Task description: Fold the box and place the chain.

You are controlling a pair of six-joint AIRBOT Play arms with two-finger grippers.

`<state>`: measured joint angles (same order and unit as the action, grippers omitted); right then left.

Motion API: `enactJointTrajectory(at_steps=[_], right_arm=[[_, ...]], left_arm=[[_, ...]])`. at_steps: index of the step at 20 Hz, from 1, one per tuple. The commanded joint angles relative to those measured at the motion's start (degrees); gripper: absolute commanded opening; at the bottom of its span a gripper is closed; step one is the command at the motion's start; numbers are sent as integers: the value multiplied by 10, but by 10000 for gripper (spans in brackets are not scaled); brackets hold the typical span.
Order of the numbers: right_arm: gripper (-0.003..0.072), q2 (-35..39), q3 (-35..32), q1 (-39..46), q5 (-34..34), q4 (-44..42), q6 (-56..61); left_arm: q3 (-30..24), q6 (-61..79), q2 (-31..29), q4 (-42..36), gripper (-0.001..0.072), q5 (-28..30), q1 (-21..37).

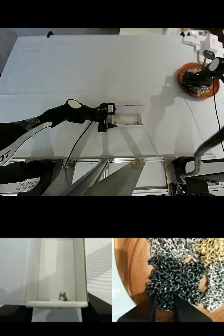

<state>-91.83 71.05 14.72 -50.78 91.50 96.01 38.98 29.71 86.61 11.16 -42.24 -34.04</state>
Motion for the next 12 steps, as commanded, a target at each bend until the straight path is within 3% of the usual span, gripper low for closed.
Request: enactJointTrajectory(at_steps=[1,5,6,7,8,12], right_arm=[[218,-10,0,0,-1,-3,2],[205,-14,0,0,-2,-3,2],[114,-14,0,0,-2,-2,2],[93,-14,0,0,-2,-3,2],[25,-14,0,0,-3,-2,1],[15,5,0,0,-31,-2,-21]], left_arm=[[0,0,0,0,254,0,0],[0,0,0,0,254,0,0],[0,0,0,0,254,0,0],[0,0,0,0,254,0,0],[0,0,0,0,254,0,0],[0,0,0,0,254,0,0]])
